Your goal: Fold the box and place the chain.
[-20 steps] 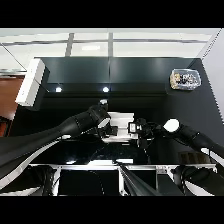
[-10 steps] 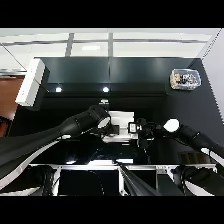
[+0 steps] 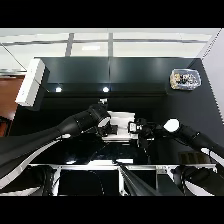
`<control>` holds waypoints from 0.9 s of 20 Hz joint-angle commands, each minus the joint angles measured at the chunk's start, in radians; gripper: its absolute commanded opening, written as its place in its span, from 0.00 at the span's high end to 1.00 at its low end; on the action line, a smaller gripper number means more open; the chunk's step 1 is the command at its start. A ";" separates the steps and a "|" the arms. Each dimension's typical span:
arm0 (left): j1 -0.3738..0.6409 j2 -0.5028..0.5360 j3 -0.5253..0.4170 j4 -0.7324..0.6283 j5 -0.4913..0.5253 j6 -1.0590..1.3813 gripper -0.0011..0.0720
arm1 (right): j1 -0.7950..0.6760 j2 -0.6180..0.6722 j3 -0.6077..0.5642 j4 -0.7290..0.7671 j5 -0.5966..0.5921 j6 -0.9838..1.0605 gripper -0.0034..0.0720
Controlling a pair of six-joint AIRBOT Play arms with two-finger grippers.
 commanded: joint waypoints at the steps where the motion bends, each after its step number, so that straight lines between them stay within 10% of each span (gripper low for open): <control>1: 0.000 0.000 0.001 0.001 -0.002 0.002 0.94 | 0.001 0.000 0.000 -0.002 -0.004 0.016 0.58; 3: 0.000 0.000 0.001 0.001 -0.002 0.002 0.94 | 0.001 0.000 0.000 -0.003 -0.010 0.065 0.02; 18: 0.003 0.000 0.001 0.012 0.006 0.002 0.94 | -0.002 0.199 0.009 -0.291 0.094 0.296 0.03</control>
